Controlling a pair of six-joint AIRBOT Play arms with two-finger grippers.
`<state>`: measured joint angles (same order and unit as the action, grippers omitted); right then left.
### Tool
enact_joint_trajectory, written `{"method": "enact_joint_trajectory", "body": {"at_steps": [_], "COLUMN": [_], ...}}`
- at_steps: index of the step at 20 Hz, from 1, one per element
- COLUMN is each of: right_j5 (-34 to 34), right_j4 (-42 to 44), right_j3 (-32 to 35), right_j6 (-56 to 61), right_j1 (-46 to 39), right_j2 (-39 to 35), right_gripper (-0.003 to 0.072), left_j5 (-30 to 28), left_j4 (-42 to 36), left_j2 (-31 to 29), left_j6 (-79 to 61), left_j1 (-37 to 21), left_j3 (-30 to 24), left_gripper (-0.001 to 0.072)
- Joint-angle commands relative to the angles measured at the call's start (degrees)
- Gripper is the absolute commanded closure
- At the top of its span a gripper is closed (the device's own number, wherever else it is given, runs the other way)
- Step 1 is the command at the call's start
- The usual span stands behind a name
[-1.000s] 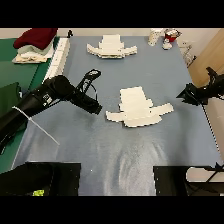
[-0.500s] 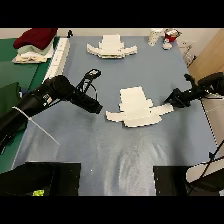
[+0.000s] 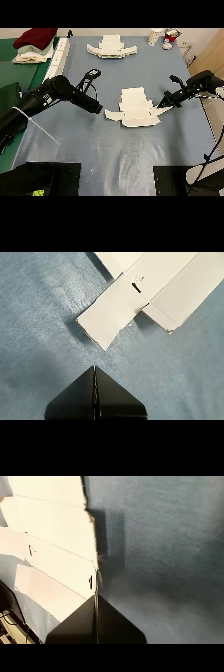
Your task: Fold the box.
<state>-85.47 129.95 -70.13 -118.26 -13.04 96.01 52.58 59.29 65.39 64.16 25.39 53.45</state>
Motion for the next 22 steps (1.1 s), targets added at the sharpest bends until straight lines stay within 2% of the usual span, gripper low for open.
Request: {"method": "enact_joint_trajectory", "body": {"at_steps": [1,3,5,10,14,15,16,17,18,19,22], "right_j5": [-0.6,3.6,9.8,24.7,30.5,31.0,32.1,33.3,34.2,34.2,34.2], "right_j4": [1.2,2.2,2.9,4.2,4.1,4.0,4.0,4.1,4.0,4.0,4.0], "right_j3": [1.6,5.4,12.0,29.7,35.3,35.9,36.7,37.5,38.1,38.5,39.4], "right_j6": [-0.3,-0.7,-1.0,2.5,3.8,3.8,3.8,3.8,3.8,3.8,3.6], "right_j1": [1.5,3.7,7.0,17.2,24.0,25.5,26.9,28.0,29.0,29.7,31.6], "right_j2": [-2.8,-6.4,-10.9,-23.3,-29.4,-30.6,-32.2,-33.8,-35.4,-36.5,-38.7], "right_gripper": [0.0685,0.0685,0.0685,0.0685,0.0685,0.0685,0.0685,0.0685,0.0685,0.0685,0.0685], "left_j5": [-0.1,0.0,1.7,13.5,13.5,13.3,12.9,12.9,12.9,12.5,12.1], "left_j4": [-1.7,-1.8,-3.7,-12.0,-13.3,-13.2,-13.0,-13.0,-13.0,-13.0,-14.9], "left_j2": [0.0,0.0,-0.1,-0.1,0.3,0.5,0.6,0.9,1.3,2.0,6.1], "left_j6": [0.3,2.8,3.8,-1.2,-2.0,-2.1,-1.8,-2.4,-3.7,-4.4,-9.0], "left_j1": [-0.1,-1.5,-5.2,-14.9,-16.9,-17.1,-17.4,-17.7,-18.2,-18.7,-20.1], "left_j3": [0.0,0.5,1.0,-0.1,-1.4,-1.3,-1.3,-1.3,-1.3,-1.3,-1.2], "left_gripper": [0.0697,0.0697,0.0697,0.0697,0.0688,0.0401,0.0058,0.0089,0.021,0.0245,0.0245]}}
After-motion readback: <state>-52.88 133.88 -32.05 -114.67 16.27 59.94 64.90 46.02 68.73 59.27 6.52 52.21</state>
